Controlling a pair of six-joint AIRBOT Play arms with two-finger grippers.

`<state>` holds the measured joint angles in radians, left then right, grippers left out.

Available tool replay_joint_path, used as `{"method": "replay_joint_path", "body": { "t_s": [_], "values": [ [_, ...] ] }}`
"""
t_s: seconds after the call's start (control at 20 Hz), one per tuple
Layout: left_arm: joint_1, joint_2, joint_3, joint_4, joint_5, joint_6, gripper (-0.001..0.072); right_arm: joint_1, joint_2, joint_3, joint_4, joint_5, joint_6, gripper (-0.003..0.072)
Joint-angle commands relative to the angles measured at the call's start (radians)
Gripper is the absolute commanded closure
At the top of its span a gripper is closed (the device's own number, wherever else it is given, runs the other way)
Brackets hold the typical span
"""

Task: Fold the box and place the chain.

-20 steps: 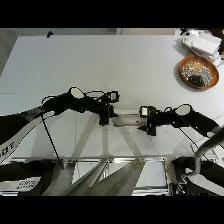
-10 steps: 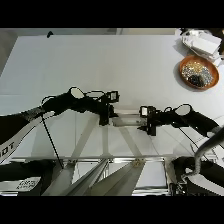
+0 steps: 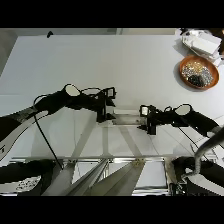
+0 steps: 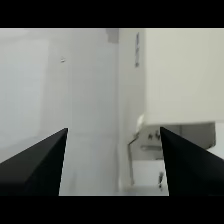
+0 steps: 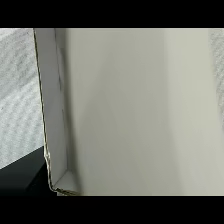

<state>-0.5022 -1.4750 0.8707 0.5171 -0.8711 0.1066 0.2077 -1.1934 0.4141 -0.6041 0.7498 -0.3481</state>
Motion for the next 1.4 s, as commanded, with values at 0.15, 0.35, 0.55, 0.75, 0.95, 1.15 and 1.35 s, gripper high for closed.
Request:
{"method": "replay_joint_path", "body": {
  "t_s": [0.15, 0.35, 0.55, 0.75, 0.95, 1.15, 1.35],
  "values": [
    [0.085, 0.156, 0.001, 0.175, -0.01, -0.138, 0.0074, 0.0, 0.001, -0.001, -0.001, 0.006, -0.001, 0.0287],
    [0.035, 0.224, 0.001, 0.175, -0.214, -0.164, 0.0708, 0.0, 0.001, -0.001, -0.001, 0.006, -0.001, 0.0287],
    [-0.109, 0.223, 0.001, 0.161, -0.24, -0.205, 0.0705, 0.0, 0.001, -0.001, -0.001, 0.006, -0.001, 0.0287],
    [-0.248, 0.203, 0.001, 0.065, 0.061, -0.231, 0.0705, 0.0, 0.001, -0.001, -0.001, 0.006, -0.001, 0.0287],
    [-0.25, 0.106, 0.001, 0.064, 0.404, -0.429, 0.0705, 0.0, 0.001, -0.001, -0.001, 0.006, -0.001, 0.0287],
    [-0.225, 0.011, 0.001, 0.064, 0.514, -0.577, 0.0705, 0.0, 0.001, 0.0, -0.001, 0.006, -0.001, 0.0287],
    [-0.225, -0.027, 0.001, 0.067, 0.462, -0.578, 0.0702, 0.0, 0.001, -0.001, -0.001, 0.006, -0.001, 0.0287]
  ]
}}
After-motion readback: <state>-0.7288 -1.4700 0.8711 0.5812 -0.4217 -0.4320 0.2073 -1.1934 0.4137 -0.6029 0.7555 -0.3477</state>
